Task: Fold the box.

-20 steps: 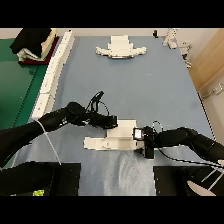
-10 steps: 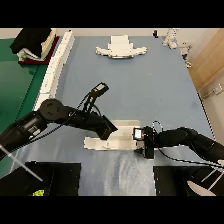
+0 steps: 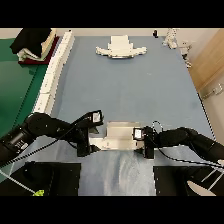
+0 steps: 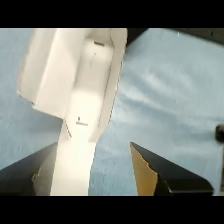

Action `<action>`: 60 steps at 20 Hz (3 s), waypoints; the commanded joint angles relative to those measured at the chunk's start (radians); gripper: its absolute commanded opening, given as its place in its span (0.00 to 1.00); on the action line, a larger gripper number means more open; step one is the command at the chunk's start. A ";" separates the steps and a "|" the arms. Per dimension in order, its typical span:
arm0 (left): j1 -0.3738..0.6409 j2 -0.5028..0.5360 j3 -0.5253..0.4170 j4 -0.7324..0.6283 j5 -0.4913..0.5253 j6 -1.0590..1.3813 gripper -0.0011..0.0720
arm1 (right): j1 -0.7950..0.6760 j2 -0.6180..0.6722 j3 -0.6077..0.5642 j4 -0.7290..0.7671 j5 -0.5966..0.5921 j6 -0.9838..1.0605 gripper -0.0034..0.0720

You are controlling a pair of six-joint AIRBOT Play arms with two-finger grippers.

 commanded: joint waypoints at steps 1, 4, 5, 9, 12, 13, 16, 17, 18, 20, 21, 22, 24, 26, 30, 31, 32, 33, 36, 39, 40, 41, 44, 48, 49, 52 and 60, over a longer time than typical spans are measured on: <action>0.035 0.006 -0.092 0.002 0.047 0.200 0.96 | 0.001 0.000 0.001 0.000 0.000 0.000 0.76; 0.035 -0.026 -0.159 -0.082 0.157 0.355 0.96 | 0.001 0.000 0.001 0.000 0.000 0.000 0.76; 0.032 -0.049 -0.167 -0.117 0.183 0.397 0.96 | 0.001 0.000 0.001 0.000 0.000 0.000 0.76; 0.031 -0.155 -0.167 -0.277 0.245 0.553 0.96 | 0.001 0.000 0.001 0.000 0.000 0.000 0.76; 0.031 -0.208 -0.167 -0.291 0.299 0.577 0.96 | 0.001 0.000 0.001 0.000 0.000 0.000 0.76; 0.031 -0.221 -0.167 -0.292 0.313 0.577 0.95 | 0.001 0.000 0.001 0.000 0.000 0.000 0.76; 0.031 -0.253 -0.167 -0.297 0.309 0.647 0.31 | 0.001 0.000 0.001 0.000 0.000 0.000 0.76; 0.031 -0.262 -0.166 -0.309 0.310 0.652 0.31 | 0.001 0.000 0.001 0.000 0.000 0.000 0.76; 0.031 -0.272 -0.165 -0.323 0.310 0.652 0.31 | 0.001 0.000 0.001 0.000 0.000 0.000 0.76; 0.031 -0.287 -0.164 -0.364 0.311 0.678 0.31 | 0.001 0.000 0.001 0.000 0.000 0.000 0.76; 0.025 -0.290 -0.164 -0.386 0.312 0.691 0.30 | 0.001 0.000 0.001 0.000 0.000 0.000 0.76; 0.016 -0.290 -0.164 -0.413 0.312 0.706 0.22 | 0.001 0.000 0.001 0.000 0.000 0.000 0.76; -0.008 -0.289 -0.164 -0.449 0.311 0.734 0.13 | 0.001 0.000 0.001 0.000 0.000 0.000 0.76; -0.022 -0.290 -0.164 -0.461 0.313 0.737 0.13 | 0.001 0.000 0.001 0.000 0.000 0.000 0.76; -0.025 -0.301 -0.164 -0.479 0.328 0.737 0.13 | 0.001 0.000 0.001 0.000 0.000 0.000 0.76; -0.024 -0.307 -0.165 -0.479 0.328 0.737 0.13 | 0.001 0.000 0.001 0.000 0.000 0.000 0.76; -0.025 -0.313 -0.165 -0.481 0.328 0.741 0.13 | 0.001 0.000 0.001 0.000 0.000 0.000 0.76; -0.025 -0.320 -0.164 -0.491 0.328 0.765 0.13 | 0.001 0.000 0.001 0.000 0.000 0.000 0.76; -0.025 -0.327 -0.165 -0.502 0.338 0.782 0.55 | 0.001 0.000 0.001 0.000 0.000 0.000 0.76; -0.025 -0.327 -0.165 -0.509 0.338 0.781 0.74 | 0.001 0.000 0.001 0.000 0.000 0.000 0.76; -0.025 -0.327 -0.165 -0.509 0.340 0.781 0.74 | 0.001 0.000 0.001 0.000 0.000 0.000 0.76; -0.025 -0.327 -0.165 -0.509 0.347 0.781 0.74 | 0.001 0.000 0.001 0.000 0.000 0.000 0.76; -0.024 -0.327 -0.165 -0.507 0.346 0.764 0.42 | 0.001 0.000 0.001 0.000 0.000 0.000 0.76; -0.023 -0.304 -0.163 -0.428 0.348 0.598 0.14 | 0.001 0.000 0.001 0.000 0.000 0.000 0.76; -0.022 -0.285 -0.156 -0.365 0.346 0.484 0.07 | 0.001 0.000 0.001 0.000 0.000 0.000 0.76; -0.023 -0.187 -0.127 -0.126 0.325 0.026 0.03 | 0.001 0.000 0.001 0.000 0.000 0.000 0.76; 0.016 0.148 -0.121 0.376 0.134 -1.120 0.03 | 0.001 0.000 0.001 0.000 0.000 0.000 0.76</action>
